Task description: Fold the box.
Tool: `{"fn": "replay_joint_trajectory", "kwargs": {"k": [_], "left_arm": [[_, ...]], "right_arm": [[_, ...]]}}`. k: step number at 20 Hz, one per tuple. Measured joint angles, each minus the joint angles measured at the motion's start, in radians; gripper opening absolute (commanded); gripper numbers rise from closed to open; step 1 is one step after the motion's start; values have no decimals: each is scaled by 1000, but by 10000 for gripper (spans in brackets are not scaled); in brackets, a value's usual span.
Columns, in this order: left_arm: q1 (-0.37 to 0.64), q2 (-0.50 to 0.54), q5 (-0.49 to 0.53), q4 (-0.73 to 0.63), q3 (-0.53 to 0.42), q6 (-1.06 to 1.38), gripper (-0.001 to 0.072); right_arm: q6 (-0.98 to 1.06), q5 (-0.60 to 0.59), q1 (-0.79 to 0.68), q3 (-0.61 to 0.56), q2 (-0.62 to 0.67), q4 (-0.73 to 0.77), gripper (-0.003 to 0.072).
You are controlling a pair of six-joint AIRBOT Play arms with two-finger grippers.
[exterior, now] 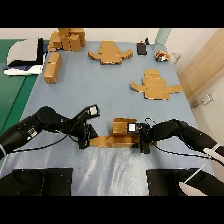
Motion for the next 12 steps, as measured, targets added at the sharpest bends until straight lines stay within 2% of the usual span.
{"fn": "replay_joint_trajectory", "kwargs": {"k": [1,2,3,7,12], "left_arm": [[-13,-16,9,7,-5,45,181],[-22,-37,26,8,-9,85,477],[-30,-63,44,4,-12,126,547],[-55,-164,99,-77,-12,275,545],[-74,-209,153,-181,-10,373,541]], "right_arm": [[0,0,0,0,0,0,509],[0,0,0,0,0,0,509],[0,0,0,0,0,0,509],[0,0,0,0,0,0,509],[0,0,0,0,0,0,509]]}}
